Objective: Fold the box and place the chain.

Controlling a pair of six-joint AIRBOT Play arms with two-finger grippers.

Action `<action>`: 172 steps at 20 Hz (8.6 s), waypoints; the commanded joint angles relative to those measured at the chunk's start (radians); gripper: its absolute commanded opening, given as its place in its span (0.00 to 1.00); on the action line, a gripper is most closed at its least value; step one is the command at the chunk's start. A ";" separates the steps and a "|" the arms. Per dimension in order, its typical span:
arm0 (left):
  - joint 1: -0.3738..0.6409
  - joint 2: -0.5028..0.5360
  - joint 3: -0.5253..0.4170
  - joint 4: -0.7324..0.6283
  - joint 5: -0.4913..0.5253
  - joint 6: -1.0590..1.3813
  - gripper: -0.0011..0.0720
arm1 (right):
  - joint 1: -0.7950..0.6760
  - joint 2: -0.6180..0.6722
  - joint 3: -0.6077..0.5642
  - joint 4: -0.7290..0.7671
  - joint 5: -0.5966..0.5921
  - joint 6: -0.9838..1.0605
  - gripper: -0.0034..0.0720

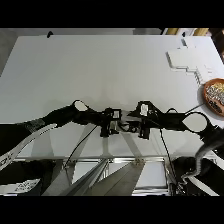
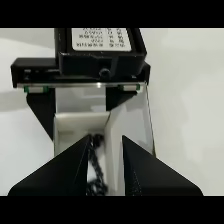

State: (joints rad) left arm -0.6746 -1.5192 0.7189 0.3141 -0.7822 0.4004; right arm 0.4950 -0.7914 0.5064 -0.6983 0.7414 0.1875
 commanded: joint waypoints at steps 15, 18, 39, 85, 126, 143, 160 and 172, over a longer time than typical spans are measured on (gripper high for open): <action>0.000 0.000 0.000 0.000 0.000 0.000 0.55 | -0.406 -0.145 0.107 -0.560 0.471 -0.114 0.34; 0.000 0.000 0.000 0.000 0.000 0.000 0.55 | -0.406 -0.225 0.107 -0.584 0.445 -0.114 0.34; 0.000 0.000 0.000 0.000 0.000 0.000 0.55 | -0.406 -0.330 0.039 -0.581 0.244 -0.197 0.25; 0.000 0.000 0.000 0.000 0.000 0.000 0.55 | -0.406 -0.237 -0.053 -0.575 0.255 -0.268 0.25; 0.000 0.000 0.000 0.000 0.000 0.000 0.55 | -0.264 0.105 -0.053 -0.217 0.399 -0.232 0.06; 0.000 0.000 0.000 0.000 0.000 0.000 0.55 | 0.038 -0.016 -0.047 0.159 -0.062 -0.096 0.31; 0.000 0.000 0.000 0.000 0.000 0.000 0.55 | -0.502 -0.031 0.296 -0.580 0.477 -0.020 0.28; 0.000 0.000 0.000 0.000 0.000 0.000 0.55 | -0.539 -0.230 0.059 -0.577 0.244 -0.225 0.28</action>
State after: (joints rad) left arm -0.6746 -1.5196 0.7189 0.3138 -0.7822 0.4004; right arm -0.0402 -1.0004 0.6277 -1.2770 1.0603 0.0597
